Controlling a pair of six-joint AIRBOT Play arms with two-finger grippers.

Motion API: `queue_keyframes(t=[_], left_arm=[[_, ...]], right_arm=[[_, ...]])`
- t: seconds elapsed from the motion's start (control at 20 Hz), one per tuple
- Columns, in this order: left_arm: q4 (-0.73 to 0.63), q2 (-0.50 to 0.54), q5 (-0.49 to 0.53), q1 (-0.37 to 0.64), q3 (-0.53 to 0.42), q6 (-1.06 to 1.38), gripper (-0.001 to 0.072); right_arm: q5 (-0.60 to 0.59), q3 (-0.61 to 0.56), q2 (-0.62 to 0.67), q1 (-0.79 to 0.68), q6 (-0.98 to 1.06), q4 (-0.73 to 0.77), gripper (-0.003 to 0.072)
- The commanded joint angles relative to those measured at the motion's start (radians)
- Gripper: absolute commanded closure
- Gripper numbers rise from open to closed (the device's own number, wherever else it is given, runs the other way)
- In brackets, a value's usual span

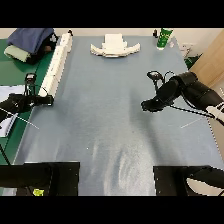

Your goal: Fold the box.

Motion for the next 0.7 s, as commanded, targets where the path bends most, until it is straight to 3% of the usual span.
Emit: queue_keyframes(t=[0.0, 0.3, 0.45, 0.5, 0.55, 0.6, 0.65], left_arm=[[0.037, 0.058, -0.101, 0.007, 0.001, -0.042, 0.0], [0.575, 0.214, -0.494, 0.121, 0.001, -0.498, -0.0001], [0.594, 0.275, -0.679, 0.142, 0.001, -0.543, 0.0001], [0.569, 0.292, -0.729, 0.134, 0.001, -0.56, 0.0097], [0.529, 0.31, -0.788, 0.121, 0.002, -0.577, 0.0435], [0.483, 0.326, -0.843, 0.098, 0.003, -0.575, 0.0693], [0.434, 0.337, -0.868, 0.065, 0.004, -0.579, 0.0693]], right_arm=[[0.0, 0.0, 0.0, 0.0, 0.0, 0.0, 0.0682], [0.0, 0.0, 0.0, 0.0, 0.0, 0.0, 0.0682], [0.0, 0.0, 0.0, -0.001, 0.0, 0.0, 0.0682], [0.0, 0.0, 0.0, 0.0, 0.0, 0.0, 0.0682], [0.0, 0.0, 0.0, 0.0, 0.0, 0.0, 0.0682], [0.0, 0.0, 0.0, 0.0, 0.0, 0.0, 0.0682], [0.0, 0.0, 0.0, 0.0, 0.0, 0.0, 0.0682]])
